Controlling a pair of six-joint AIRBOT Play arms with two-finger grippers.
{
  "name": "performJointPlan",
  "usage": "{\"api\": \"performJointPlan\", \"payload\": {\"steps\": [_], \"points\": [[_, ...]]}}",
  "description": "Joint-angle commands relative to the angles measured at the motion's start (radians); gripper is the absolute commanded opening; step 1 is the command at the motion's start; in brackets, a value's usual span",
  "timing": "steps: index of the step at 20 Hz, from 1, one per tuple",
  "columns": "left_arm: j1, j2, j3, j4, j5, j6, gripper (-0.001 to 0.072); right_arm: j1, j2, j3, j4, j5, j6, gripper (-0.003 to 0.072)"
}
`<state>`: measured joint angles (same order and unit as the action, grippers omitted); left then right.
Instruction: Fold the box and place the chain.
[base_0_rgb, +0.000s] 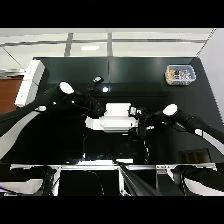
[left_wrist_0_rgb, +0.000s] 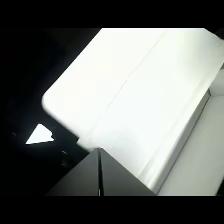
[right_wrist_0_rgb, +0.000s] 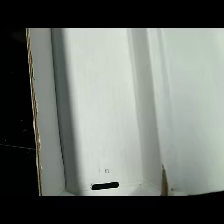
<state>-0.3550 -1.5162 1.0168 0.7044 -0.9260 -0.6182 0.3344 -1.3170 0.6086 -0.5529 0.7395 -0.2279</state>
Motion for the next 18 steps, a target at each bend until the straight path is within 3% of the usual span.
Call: {"api": "performJointPlan", "payload": {"steps": [1,5,9,10,12,13,15,16,18], "points": [[0.058,0.127,0.014,0.066,-0.063,-0.007,0.0023,0.0,-0.001,0.0,0.001,-0.002,0.001,0.0196],[0.104,0.306,-0.051,0.079,-0.138,0.048,0.0023,0.0,-0.001,0.0,0.0,-0.002,0.001,0.0195],[0.067,0.379,-0.24,0.07,-0.125,0.41,0.0032,0.0,-0.001,0.0,0.0,-0.002,0.001,0.0195],[0.053,0.371,-0.286,0.073,-0.1,0.566,0.0149,0.0,-0.001,0.0,0.001,-0.003,0.001,0.0195],[0.027,0.357,-0.353,0.077,0.009,0.771,0.0646,0.0,-0.001,0.0,0.001,-0.002,0.001,0.0195],[0.013,0.342,-0.368,0.078,0.1,0.77,0.0717,0.0,-0.001,0.0,0.001,-0.003,0.001,0.0196],[-0.013,0.302,-0.365,0.078,0.225,0.77,0.0717,0.0,-0.001,0.0,0.001,-0.002,0.001,0.0196],[-0.024,0.28,-0.356,0.077,0.246,0.768,0.0715,0.0,-0.001,0.0,0.001,-0.002,0.001,0.0196],[-0.035,0.243,-0.326,0.076,0.19,0.719,0.0712,0.0,-0.001,0.0,0.001,-0.002,0.001,0.0196]]}}
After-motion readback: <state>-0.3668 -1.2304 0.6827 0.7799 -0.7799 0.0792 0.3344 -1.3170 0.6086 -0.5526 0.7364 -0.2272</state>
